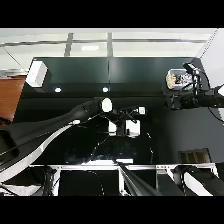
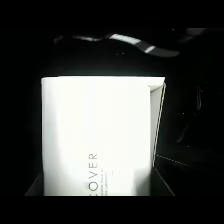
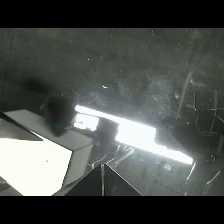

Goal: Fold the box and place the chain.

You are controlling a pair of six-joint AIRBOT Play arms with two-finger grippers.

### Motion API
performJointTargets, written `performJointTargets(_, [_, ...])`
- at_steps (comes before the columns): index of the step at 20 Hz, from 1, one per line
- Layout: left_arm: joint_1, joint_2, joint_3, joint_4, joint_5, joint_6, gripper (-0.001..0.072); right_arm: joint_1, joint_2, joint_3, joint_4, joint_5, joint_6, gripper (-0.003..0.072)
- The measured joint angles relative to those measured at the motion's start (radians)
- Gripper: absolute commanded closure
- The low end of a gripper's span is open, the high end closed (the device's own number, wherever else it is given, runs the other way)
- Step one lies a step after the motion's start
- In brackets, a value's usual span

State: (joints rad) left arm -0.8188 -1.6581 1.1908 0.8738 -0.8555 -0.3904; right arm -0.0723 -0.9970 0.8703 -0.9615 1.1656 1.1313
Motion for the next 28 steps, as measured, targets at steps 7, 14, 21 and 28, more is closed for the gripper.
performJointTargets(7, [0.085,0.169,0.000,0.106,0.002,-0.149,0.0476,0.000,0.000,0.000,0.000,0.003,0.014,0.0671])
performJointTargets(14, [0.483,0.432,-0.002,0.477,-0.278,-0.642,0.0469,0.000,0.000,0.000,0.000,0.003,0.018,0.0671])
performJointTargets(21, [1.040,0.495,-0.114,0.587,-0.306,-0.856,0.0469,0.000,0.000,0.000,0.000,-0.015,0.018,0.0671])
performJointTargets(28, [1.212,0.400,-0.193,0.536,-0.127,-0.704,0.0470,0.000,0.000,0.000,0.000,-0.024,0.051,0.0671])
